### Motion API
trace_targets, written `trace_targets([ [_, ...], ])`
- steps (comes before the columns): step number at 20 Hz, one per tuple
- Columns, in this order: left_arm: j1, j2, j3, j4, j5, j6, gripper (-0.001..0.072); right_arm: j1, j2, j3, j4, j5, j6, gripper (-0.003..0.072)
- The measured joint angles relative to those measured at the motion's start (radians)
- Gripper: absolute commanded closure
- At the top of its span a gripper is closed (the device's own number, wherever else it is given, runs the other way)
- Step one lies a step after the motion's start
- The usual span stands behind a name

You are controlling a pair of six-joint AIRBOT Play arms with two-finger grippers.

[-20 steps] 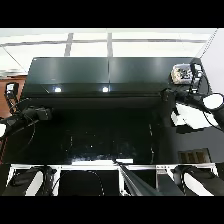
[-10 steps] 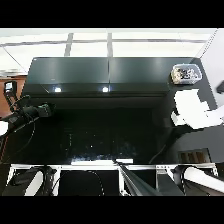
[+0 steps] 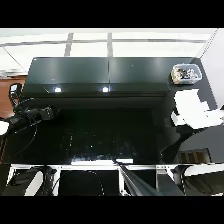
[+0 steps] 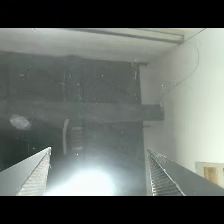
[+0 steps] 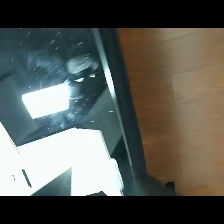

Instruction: Fold the box and place the chain.

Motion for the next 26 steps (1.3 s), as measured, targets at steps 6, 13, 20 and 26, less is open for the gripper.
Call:
trace_targets([
  [6, 0.0, 0.0, 0.0, -0.002, -0.002, 0.0, -0.0005, 0.039, 0.025, 0.003, 0.095, 0.071, -0.069, 0.0671],
  [13, 0.0, 0.0, 0.0, -0.028, -0.007, 0.0, -0.0005, 0.196, 0.451, -0.351, 0.33, -0.011, -0.033, 0.0671],
  [20, -0.11, -0.02, 0.0, -0.098, -0.018, 0.003, -0.0003, 0.557, 0.89, -0.901, 0.679, -0.344, 0.034, 0.067],
  [26, -0.227, -0.281, 0.156, -0.227, -0.074, 0.008, -0.0001, 0.905, 0.962, -1.165, 0.815, -0.704, 0.049, 0.067],
])
